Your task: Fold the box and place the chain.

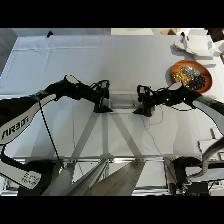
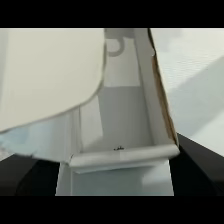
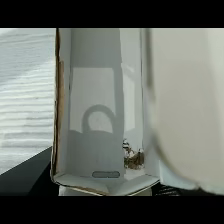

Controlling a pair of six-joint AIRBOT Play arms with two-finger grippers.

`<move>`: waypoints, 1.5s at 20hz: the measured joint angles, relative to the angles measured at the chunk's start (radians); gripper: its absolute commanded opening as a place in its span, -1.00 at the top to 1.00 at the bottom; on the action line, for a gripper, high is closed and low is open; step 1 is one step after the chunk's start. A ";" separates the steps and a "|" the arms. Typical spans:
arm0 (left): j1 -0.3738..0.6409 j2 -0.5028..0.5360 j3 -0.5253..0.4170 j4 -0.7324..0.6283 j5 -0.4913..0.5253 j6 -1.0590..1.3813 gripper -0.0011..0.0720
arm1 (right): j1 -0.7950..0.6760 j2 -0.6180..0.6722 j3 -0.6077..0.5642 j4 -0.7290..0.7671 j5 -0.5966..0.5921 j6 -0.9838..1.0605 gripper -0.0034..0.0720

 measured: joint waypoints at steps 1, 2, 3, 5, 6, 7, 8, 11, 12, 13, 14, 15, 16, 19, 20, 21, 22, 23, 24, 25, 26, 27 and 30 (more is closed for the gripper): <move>-0.005 0.000 0.000 0.001 0.019 -0.005 -0.94 | 0.000 0.000 0.000 0.000 -0.002 0.000 -0.24; -0.010 -0.001 0.000 0.002 0.036 -0.011 -0.94 | 0.000 0.000 0.000 0.001 -0.003 0.001 -0.24; -0.013 -0.001 0.000 0.003 0.051 -0.015 -0.94 | 0.000 0.000 0.000 0.001 -0.003 0.000 -0.24; -0.022 -0.001 0.000 0.008 0.074 -0.024 -0.94 | 0.000 0.000 0.000 0.001 -0.003 0.000 -0.24; -0.027 -0.001 0.000 0.014 0.082 -0.027 -0.94 | 0.000 0.000 0.000 0.001 -0.003 0.000 -0.24; -0.032 -0.001 0.000 0.022 0.090 -0.030 -0.94 | 0.000 0.000 0.000 0.000 -0.002 -0.001 -0.24; -0.037 -0.001 0.000 0.032 0.098 -0.031 -0.93 | 0.000 0.000 0.000 0.000 -0.001 -0.001 -0.24; -0.048 -0.001 0.000 0.060 0.106 -0.034 -0.89 | 0.000 0.000 0.000 -0.002 0.003 -0.002 -0.24; -0.050 -0.001 0.000 0.063 0.107 -0.034 -0.50 | 0.000 0.000 0.000 -0.002 0.003 -0.002 -0.24; -0.052 -0.001 0.000 0.070 0.101 -0.035 0.02 | 0.000 0.000 0.000 -0.002 0.003 -0.001 -0.24; -0.053 0.000 0.000 0.071 0.105 -0.035 0.40 | 0.000 0.000 0.000 -0.002 0.003 -0.002 -0.24; -0.053 0.000 0.000 0.073 0.105 -0.035 0.46 | 0.000 0.000 0.000 -0.002 0.003 -0.002 -0.24; -0.054 0.000 0.000 0.073 0.106 -0.036 0.46 | 0.000 0.000 0.000 -0.002 0.003 -0.002 -0.24; -0.055 0.000 0.000 0.077 0.108 -0.036 0.46 | 0.000 0.000 0.000 -0.002 0.003 -0.002 -0.24; -0.055 0.000 0.000 0.077 0.108 -0.036 0.46 | 0.000 0.000 0.000 -0.002 0.003 -0.002 -0.24; -0.055 0.000 0.000 0.078 0.108 -0.036 0.46 | 0.000 0.000 0.000 -0.002 0.003 -0.002 -0.24; -0.055 0.000 0.000 0.078 0.109 -0.036 0.46 | 0.000 0.000 0.000 -0.002 0.003 -0.002 -0.24; -0.055 0.000 0.000 0.079 0.109 -0.036 0.46 | 0.000 0.000 0.000 -0.002 0.003 -0.002 -0.24; -0.055 0.000 0.000 0.079 0.109 -0.036 0.46 | 0.000 0.000 0.000 -0.002 0.003 -0.001 -0.24; -0.055 0.000 0.000 0.079 0.109 -0.036 0.46 | 0.000 0.000 0.000 -0.002 0.003 -0.001 -0.24; -0.055 0.000 0.000 0.080 0.110 -0.036 0.46 | 0.000 0.000 0.000 -0.002 0.003 -0.001 -0.24; -0.055 0.000 0.000 0.080 0.110 -0.036 0.46 | 0.000 0.000 0.000 -0.002 0.003 -0.001 -0.24; -0.055 0.000 0.000 0.080 0.110 -0.036 0.46 | 0.000 0.000 0.000 -0.002 0.003 -0.002 -0.24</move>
